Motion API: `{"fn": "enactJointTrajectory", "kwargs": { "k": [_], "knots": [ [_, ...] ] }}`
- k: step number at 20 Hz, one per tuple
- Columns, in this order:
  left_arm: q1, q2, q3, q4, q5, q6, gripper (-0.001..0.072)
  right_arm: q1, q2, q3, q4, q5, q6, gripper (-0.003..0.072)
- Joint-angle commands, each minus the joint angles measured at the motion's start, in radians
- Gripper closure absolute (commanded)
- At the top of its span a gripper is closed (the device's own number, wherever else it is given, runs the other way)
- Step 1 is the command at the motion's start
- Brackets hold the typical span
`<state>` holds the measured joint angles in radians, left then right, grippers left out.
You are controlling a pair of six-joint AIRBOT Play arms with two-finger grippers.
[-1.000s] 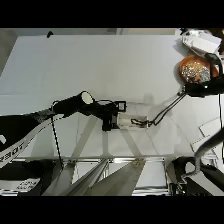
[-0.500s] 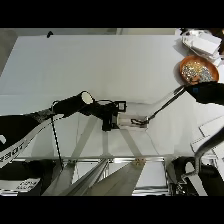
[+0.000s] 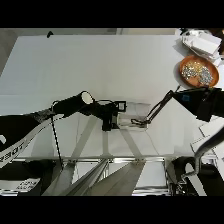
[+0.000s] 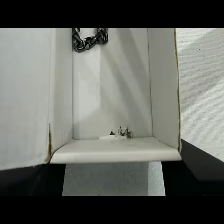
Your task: Fold the box and place the chain.
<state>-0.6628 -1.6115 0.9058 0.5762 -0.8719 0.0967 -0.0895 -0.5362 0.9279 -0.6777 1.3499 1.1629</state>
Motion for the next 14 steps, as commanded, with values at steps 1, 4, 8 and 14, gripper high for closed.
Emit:
{"fn": "enactJointTrajectory", "kwargs": {
  "k": [1,4,8,14],
  "knots": [
    [0.0,0.0,0.0,0.0,0.0,0.0,0.0575,0.163,-0.008,0.0,-0.054,-0.107,0.023,0.0675],
    [0.0,0.0,0.0,0.0,0.0,0.0,0.0575,0.313,-0.073,-0.003,-0.235,-0.124,0.109,0.0675],
    [0.0,0.0,0.0,0.0,0.0,0.0,0.0575,0.465,-0.203,-0.053,-0.332,-0.181,0.142,0.0675],
    [0.0,0.0,0.0,0.0,0.0,0.0,0.0575,0.544,-0.394,-0.163,-0.391,-0.279,0.176,0.0675]
  ]
}}
